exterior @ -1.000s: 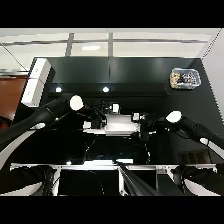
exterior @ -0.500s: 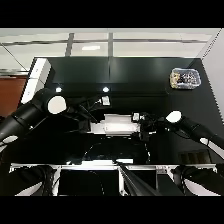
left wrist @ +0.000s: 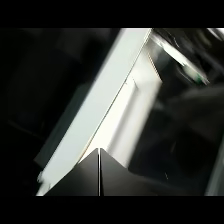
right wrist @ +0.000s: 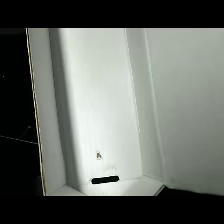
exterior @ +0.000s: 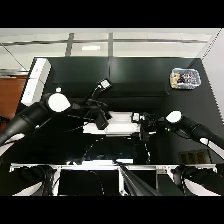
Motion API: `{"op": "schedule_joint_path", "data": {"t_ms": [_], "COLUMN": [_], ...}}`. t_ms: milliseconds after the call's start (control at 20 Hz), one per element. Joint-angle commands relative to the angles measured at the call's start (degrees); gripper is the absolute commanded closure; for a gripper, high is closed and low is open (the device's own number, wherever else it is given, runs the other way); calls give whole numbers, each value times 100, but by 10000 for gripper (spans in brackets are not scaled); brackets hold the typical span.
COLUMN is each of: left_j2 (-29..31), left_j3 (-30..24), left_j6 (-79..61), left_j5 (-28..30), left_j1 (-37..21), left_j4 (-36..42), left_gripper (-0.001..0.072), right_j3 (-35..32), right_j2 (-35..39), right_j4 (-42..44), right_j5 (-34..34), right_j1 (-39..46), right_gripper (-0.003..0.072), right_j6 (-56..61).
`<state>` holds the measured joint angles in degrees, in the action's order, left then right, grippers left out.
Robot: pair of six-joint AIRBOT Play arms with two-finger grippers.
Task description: Fold the box and place the chain.
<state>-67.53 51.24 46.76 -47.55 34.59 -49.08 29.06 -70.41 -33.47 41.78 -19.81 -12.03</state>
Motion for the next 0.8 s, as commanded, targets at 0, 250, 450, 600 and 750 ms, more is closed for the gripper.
{"op": "schedule_joint_path", "data": {"t_ms": [0, 250, 450, 600, 750], "left_j2": [-588, -1307, -1469, -1464, -1113], "left_j3": [-13, 2, 7, 245, 575], "left_j6": [-525, -601, -605, -627, -540], "left_j5": [767, 1185, 785, 431, 181], "left_j1": [-15, -39, -52, -199, -597], "left_j4": [334, 208, 144, 96, -326], "left_gripper": [684, 684, 684, 683, 689], "right_j3": [-2, -2, -2, -2, -2], "right_j2": [0, 0, 0, 0, 0], "right_j4": [0, 0, 0, 2, 2], "right_j5": [7, 7, 4, 4, 4], "right_j1": [-7, -7, -7, -7, -7], "right_gripper": [668, 668, 668, 668, 668], "right_j6": [7, 7, 7, 9, 9]}}
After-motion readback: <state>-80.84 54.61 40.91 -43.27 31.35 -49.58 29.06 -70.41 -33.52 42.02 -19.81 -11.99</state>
